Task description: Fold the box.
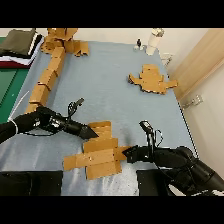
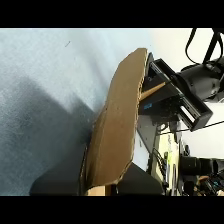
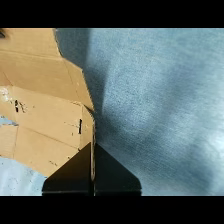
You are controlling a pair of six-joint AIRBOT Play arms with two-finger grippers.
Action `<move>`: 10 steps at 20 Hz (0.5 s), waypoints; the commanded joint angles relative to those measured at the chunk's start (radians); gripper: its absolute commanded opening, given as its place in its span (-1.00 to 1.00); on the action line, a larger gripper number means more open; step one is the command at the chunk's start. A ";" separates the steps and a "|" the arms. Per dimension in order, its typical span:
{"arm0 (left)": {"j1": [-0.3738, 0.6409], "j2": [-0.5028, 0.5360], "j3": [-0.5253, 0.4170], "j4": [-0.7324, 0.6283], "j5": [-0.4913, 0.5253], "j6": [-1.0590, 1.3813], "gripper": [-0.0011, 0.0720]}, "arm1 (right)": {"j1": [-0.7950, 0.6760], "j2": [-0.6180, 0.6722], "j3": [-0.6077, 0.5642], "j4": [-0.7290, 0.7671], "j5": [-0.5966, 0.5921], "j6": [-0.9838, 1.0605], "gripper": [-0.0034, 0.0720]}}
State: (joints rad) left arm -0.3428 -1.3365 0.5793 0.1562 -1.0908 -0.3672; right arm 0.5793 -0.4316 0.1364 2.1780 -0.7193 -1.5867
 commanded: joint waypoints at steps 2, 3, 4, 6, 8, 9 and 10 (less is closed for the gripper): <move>0.000 -0.001 -0.001 0.003 -0.025 0.001 -0.53 | 0.001 0.001 -0.001 -0.010 0.001 0.000 -0.91; -0.001 -0.001 -0.001 0.006 -0.026 0.001 -0.53 | 0.001 0.001 0.000 -0.010 0.001 0.000 -0.91; -0.001 -0.001 -0.001 0.011 -0.027 0.001 -0.53 | 0.001 0.001 -0.001 -0.010 0.001 0.000 -0.91; 0.000 -0.001 -0.001 0.029 -0.027 0.003 -0.83 | 0.001 0.001 -0.001 -0.010 0.002 0.000 -0.91; 0.000 -0.001 -0.001 0.031 -0.026 0.012 -0.94 | 0.001 0.001 0.000 -0.010 0.002 0.000 -0.91; -0.001 -0.001 -0.001 0.031 -0.026 0.012 -0.94 | 0.001 0.001 0.000 -0.010 0.003 -0.001 -0.91; -0.001 -0.001 -0.001 0.032 -0.026 0.012 -0.94 | 0.001 0.001 0.000 -0.010 0.003 -0.001 -0.91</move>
State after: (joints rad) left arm -0.3428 -1.3365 0.5793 0.1787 -1.1152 -0.3595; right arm 0.5797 -0.4316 0.1364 2.1681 -0.7189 -1.5879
